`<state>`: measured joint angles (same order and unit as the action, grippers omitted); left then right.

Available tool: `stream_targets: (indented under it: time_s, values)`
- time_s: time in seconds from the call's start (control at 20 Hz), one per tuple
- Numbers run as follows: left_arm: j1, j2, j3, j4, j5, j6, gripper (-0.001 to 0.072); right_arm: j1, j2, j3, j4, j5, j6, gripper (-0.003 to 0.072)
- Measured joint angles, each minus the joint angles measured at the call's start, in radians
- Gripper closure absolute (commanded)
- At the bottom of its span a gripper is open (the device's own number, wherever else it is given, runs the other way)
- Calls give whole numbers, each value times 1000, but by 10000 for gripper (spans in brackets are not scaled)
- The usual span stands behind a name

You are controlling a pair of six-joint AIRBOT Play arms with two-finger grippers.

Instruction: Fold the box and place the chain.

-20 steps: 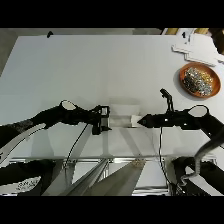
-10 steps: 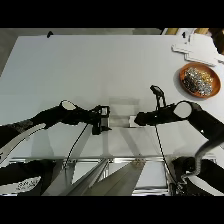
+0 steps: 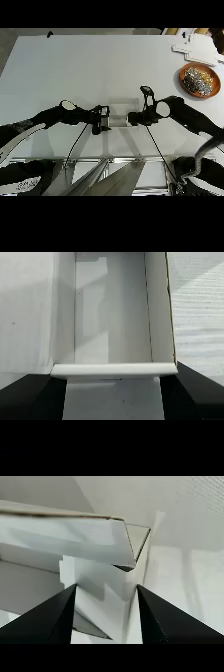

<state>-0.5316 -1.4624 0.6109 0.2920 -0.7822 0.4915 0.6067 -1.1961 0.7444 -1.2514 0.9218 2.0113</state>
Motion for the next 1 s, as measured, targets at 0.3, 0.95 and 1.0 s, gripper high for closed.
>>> stream_targets:
  time_s: [0.3, 0.95, 1.0]
  values:
    - [0, 0, 0, -1, 2, -1, 662, 71, -72, 79, -142, 39, 176, 289]
    - [0, 0, 0, 0, 0, 2, 662, 124, -130, 102, -309, 79, 293, 344]
    - [0, 0, 0, 0, 0, 2, 662, 127, -135, 102, -312, 78, 293, 345]
